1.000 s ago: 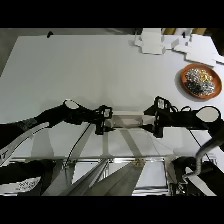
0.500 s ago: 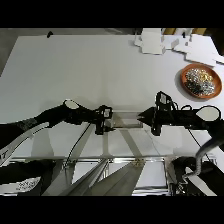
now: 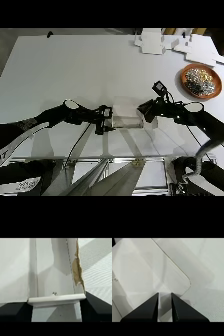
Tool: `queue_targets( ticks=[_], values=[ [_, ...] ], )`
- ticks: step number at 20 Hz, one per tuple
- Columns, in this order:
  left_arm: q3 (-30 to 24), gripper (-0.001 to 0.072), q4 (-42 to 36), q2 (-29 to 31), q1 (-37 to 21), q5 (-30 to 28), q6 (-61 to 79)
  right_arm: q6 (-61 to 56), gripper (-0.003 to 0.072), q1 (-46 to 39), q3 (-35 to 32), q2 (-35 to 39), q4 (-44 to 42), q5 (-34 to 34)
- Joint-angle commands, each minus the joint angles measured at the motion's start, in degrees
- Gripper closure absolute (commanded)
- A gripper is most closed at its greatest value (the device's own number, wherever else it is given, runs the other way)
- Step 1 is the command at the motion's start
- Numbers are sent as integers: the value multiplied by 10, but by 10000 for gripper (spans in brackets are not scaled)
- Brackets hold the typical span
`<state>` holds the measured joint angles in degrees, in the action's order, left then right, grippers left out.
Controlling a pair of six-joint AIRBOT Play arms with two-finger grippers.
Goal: Fold the box and place the chain.
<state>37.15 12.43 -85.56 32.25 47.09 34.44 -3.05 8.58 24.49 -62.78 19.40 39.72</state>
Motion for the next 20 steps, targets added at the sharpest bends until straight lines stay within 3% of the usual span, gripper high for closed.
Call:
queue_targets(
  ticks=[1, 4, 8, 9, 10, 11, 15, 18, 20],
  values=[
    [0, 538, 0, 0, 0, 1, 0, -19, 523, 0, 0, -11, -6, 7],
    [0, 538, 0, 0, 0, 1, 0, -103, 523, 0, 0, 49, 46, 34],
    [0, 538, 0, 0, 0, 1, 0, -265, 526, 0, 0, 180, 332, 90],
    [0, 538, 1, 0, 0, 1, 0, -282, 551, 0, 0, 203, 400, 118],
    [0, 538, 1, 0, 0, 1, 0, -281, 658, 0, 0, 217, 450, 150],
    [0, 538, 0, 0, 0, 1, 0, -266, 663, 0, 0, 222, 478, 177],
    [0, 538, 0, 0, 0, 1, 0, -31, 652, 0, -2, 215, 413, 217],
    [0, 538, 0, 0, 0, 1, 0, 74, 491, 0, -3, 188, 357, 189],
    [0, 538, 0, 0, 0, 1, 0, 107, 491, 0, -3, 154, 330, 166]
  ],
)
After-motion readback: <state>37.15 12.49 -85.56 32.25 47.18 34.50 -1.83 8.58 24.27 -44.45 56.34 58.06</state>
